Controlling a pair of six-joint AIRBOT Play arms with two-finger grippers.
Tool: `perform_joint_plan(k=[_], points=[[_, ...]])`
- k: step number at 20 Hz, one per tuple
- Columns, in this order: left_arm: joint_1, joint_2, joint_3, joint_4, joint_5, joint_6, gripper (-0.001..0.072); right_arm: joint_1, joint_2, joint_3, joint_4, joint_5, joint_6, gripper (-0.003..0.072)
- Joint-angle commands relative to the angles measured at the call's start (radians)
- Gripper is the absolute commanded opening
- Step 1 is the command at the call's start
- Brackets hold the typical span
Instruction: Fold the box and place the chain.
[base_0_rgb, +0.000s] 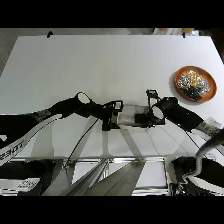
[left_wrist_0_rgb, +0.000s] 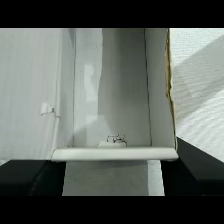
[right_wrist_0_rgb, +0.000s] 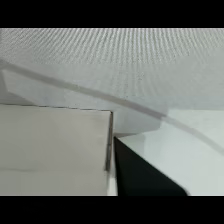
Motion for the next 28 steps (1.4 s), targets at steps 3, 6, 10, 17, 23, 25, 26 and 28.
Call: perform_joint_plan(k=[3, 6, 10, 17, 23, 25, 26, 28], points=[[0.000, 0.001, 0.001, 0.000, 0.001, -0.001, 0.0273, 0.000, 0.100, 0.003, 0.006, 0.003, -0.098, 0.0301], [0.000, 0.001, 0.001, 0.000, -0.001, -0.001, 0.0273, 0.000, 0.201, 0.057, 0.000, 0.088, -0.251, 0.0433], [0.000, 0.001, 0.001, 0.000, -0.003, -0.001, 0.0273, -0.084, 0.270, 0.279, -0.111, 0.203, -0.386, 0.0303], [0.000, 0.001, 0.001, 0.000, -0.003, -0.001, 0.0273, -0.670, 0.086, 0.497, -0.150, 0.131, -0.669, 0.0180], [0.000, 0.001, 0.001, 0.000, -0.003, -0.001, 0.0273, -0.950, -0.137, 0.497, -0.127, 0.124, -0.728, 0.0184], [0.000, 0.001, 0.001, 0.000, -0.003, -0.001, 0.0273, -0.975, -0.187, 0.497, -0.087, 0.100, -0.750, 0.0208], [0.000, 0.001, 0.001, 0.000, -0.003, -0.001, 0.0273, -0.975, -0.205, 0.497, -0.072, 0.082, -0.755, 0.0208], [0.000, 0.001, 0.001, 0.000, -0.003, -0.001, 0.0273, -0.975, -0.237, 0.497, -0.009, 0.047, -0.755, 0.0208]])
